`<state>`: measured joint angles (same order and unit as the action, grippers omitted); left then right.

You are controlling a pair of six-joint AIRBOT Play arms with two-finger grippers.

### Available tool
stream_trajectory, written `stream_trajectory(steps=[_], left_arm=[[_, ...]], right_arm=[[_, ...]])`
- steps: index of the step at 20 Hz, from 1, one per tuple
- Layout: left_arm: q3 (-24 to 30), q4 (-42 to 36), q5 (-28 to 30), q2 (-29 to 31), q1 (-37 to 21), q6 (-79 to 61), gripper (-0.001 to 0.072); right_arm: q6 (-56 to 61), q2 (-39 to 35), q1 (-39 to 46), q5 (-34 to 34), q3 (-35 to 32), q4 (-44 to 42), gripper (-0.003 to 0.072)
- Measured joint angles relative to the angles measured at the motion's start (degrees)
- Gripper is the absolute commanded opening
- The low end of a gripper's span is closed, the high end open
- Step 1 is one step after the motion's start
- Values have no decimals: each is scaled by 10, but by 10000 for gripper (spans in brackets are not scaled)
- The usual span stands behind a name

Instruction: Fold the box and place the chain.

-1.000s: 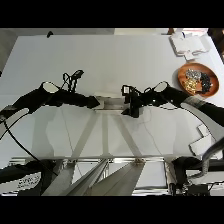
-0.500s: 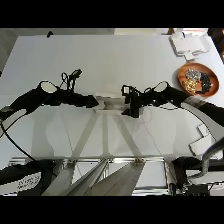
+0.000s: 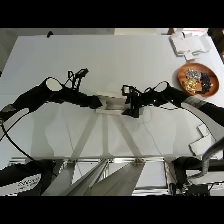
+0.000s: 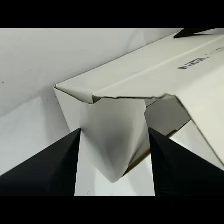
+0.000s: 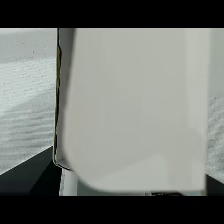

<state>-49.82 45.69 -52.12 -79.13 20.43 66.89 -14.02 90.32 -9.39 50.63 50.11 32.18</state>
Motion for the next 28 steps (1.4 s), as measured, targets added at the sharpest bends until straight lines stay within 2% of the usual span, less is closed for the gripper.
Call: stream_trajectory(steps=[6,12,13,15,16,23,28], left_arm=[[-12,140,-3,-5,32,110,438],[-14,196,9,-16,50,182,441],[-16,200,10,-16,52,189,482],[-20,210,6,-17,56,198,653],[-24,212,0,-17,57,202,665],[-52,222,-9,-17,61,214,663],[-58,280,1,-21,75,258,639]], right_arm=[[0,0,0,-2,0,0,404],[0,0,0,-1,0,0,404],[0,0,0,-1,0,0,404],[-1,0,0,-1,0,0,404],[-1,0,0,0,0,0,404],[0,0,0,0,0,0,404],[0,0,0,-1,0,0,404]])
